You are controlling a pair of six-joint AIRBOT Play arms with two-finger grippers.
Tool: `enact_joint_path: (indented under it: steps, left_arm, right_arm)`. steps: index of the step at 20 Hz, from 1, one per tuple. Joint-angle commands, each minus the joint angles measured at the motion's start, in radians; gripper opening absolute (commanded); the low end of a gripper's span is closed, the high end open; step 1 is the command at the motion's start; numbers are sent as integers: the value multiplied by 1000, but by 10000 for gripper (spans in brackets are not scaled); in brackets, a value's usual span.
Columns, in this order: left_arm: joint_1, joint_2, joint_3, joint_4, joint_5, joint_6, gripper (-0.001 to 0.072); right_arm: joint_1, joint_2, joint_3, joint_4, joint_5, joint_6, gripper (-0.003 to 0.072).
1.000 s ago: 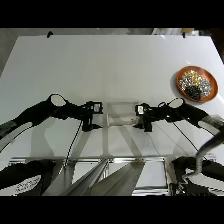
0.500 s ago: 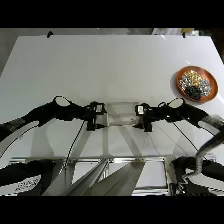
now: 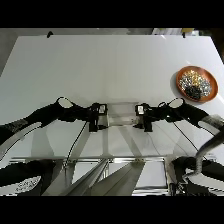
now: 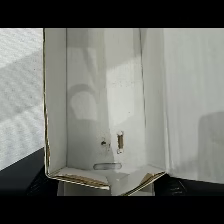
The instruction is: Fold the box and place the chain.
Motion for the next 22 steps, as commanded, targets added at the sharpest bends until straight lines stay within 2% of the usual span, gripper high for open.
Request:
enact_joint_path:
  steps: [1,13,22]
  left_arm:
    - [-11,-1,0,-13,6,-11,705]
    - [-3,-1,0,19,-40,-11,705]
    - [-32,-36,0,-50,20,-49,705]
  right_arm:
    - [0,1,0,1,0,0,399]
    - [0,1,0,1,0,0,399]
    - [0,1,0,1,0,0,399]
